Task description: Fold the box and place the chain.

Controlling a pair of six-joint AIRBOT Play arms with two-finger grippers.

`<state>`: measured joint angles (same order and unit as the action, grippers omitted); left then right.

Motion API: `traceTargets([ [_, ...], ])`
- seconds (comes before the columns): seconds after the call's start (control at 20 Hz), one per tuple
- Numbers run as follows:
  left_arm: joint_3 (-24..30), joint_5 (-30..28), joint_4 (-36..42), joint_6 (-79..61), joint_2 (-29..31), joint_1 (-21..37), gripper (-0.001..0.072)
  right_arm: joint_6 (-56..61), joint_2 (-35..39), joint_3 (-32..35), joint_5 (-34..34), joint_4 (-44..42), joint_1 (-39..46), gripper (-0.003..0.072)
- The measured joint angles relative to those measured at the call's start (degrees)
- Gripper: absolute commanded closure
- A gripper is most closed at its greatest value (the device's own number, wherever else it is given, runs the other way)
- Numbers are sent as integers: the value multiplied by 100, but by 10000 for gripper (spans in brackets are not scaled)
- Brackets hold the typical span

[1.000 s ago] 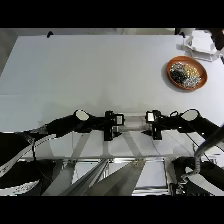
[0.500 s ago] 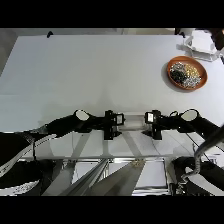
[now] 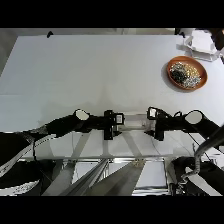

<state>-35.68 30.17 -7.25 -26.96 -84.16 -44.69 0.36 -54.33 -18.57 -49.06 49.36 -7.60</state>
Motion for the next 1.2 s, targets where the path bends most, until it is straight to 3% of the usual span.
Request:
traceTargets([
  [0.2,0,17,-2,0,0,0,437,894,737,0,-579,839,0,65],
  [0.3,-2,22,-2,0,0,0,437,1093,1309,2,-938,1051,0,318],
  [0.4,0,26,-2,0,0,0,437,1204,1873,2,-1119,1062,0,429],
  [0.5,0,26,-2,-2,0,0,437,1193,2295,2,-1176,704,0,667],
  [0.75,-2,28,-2,-2,0,0,437,356,2404,2,-732,-1047,0,668],
  [1.2,-2,31,-2,0,0,0,437,2,566,2,1056,-2533,-2,668],
])
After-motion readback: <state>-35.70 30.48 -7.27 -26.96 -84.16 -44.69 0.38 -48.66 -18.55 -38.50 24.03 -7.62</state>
